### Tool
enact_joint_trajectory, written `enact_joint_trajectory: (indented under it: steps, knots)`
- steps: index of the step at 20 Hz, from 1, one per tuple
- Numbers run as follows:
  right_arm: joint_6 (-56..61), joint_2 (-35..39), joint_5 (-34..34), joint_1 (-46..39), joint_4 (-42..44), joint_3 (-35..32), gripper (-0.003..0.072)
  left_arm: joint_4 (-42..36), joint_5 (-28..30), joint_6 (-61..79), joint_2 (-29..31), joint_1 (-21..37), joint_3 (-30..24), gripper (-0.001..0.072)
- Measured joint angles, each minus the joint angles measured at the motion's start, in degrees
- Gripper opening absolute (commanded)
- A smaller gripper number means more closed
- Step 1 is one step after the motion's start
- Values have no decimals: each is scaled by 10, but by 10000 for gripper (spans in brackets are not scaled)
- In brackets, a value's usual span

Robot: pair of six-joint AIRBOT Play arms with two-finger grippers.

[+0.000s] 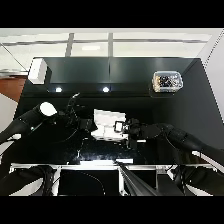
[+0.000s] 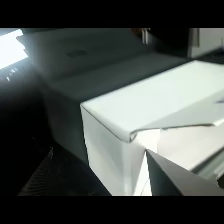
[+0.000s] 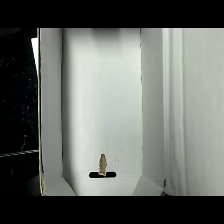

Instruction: Fold the box and place the chain.

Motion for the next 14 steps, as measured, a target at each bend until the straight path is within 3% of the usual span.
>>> enact_joint_trajectory:
  steps: [5, 7, 11, 14]
  knots:
    - [0, 0, 0, 0, 0, 0, 469, 88, 18, -88, 1, -68, 16, 651]
    - [0, 0, 0, 0, 0, 0, 469, 157, 23, -156, 1, -114, 33, 412]
    - [1, 0, 0, 0, 0, 0, 470, 282, 25, -291, -5, -185, 66, 394]
    - [1, 0, 0, 0, 0, 0, 469, 331, 9, -363, -25, -209, 83, 394]
